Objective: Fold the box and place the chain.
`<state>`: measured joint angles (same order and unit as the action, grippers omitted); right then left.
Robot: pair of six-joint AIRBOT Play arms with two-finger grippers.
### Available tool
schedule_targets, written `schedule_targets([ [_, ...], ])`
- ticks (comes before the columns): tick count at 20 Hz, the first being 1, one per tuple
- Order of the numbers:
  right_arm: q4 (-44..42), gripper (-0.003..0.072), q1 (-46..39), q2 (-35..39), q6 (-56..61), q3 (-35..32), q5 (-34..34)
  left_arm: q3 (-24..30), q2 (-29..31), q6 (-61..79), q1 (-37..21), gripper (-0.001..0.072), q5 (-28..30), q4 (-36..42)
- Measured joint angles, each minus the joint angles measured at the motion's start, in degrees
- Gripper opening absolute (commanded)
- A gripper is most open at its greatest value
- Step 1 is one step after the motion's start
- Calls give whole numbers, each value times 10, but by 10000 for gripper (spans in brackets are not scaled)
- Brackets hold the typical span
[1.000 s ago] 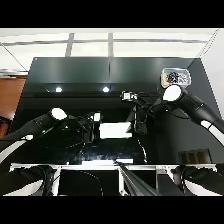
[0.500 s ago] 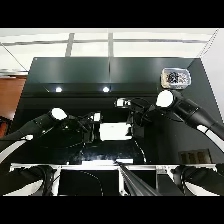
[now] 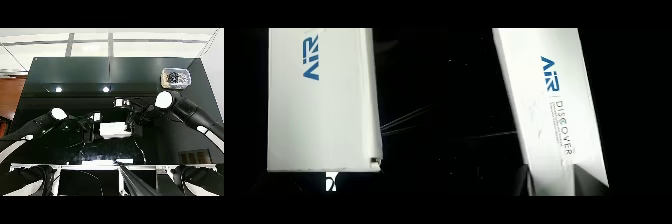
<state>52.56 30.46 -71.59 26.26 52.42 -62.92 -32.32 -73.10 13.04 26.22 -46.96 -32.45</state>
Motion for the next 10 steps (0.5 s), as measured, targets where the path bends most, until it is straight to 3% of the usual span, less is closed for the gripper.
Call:
schedule_targets([
  [10, -15, 138, 0, 2, 2, 4, -2, 0, 0, 3, 0, 440, 0, -1],
])
